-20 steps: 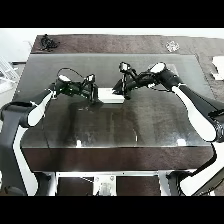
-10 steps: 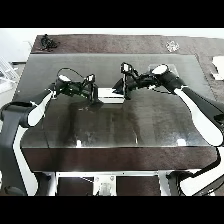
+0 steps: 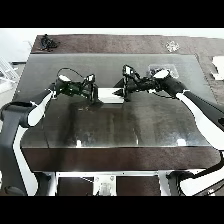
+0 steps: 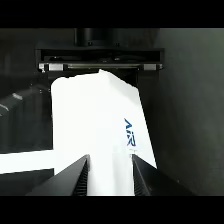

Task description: Fold the box and place the chain.

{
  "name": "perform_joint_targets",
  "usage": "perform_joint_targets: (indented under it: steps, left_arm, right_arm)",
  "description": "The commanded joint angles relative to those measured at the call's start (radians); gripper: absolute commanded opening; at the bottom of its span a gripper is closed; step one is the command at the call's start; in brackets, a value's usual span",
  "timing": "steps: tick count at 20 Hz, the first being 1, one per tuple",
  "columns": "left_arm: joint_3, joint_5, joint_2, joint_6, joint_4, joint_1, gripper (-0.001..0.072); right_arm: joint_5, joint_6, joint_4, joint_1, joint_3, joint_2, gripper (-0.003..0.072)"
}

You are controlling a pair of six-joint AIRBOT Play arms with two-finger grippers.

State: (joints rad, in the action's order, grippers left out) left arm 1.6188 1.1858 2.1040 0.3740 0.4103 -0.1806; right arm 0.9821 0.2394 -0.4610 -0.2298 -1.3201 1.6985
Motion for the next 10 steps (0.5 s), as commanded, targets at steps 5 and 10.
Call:
perform_joint_targets:
  steps: [5, 10]
  left_arm:
    - [0.001, 0.000, -0.001, 0.000, 0.000, 0.000, 0.0640]
    - [0.001, 0.000, -0.001, 0.000, 0.000, 0.000, 0.0640]
  right_arm:
    - [-0.013, 0.008, 0.016, -0.003, 0.006, 0.027, 0.0344]
    - [0.043, 0.009, 0.015, -0.008, 0.001, 0.027, 0.0341]
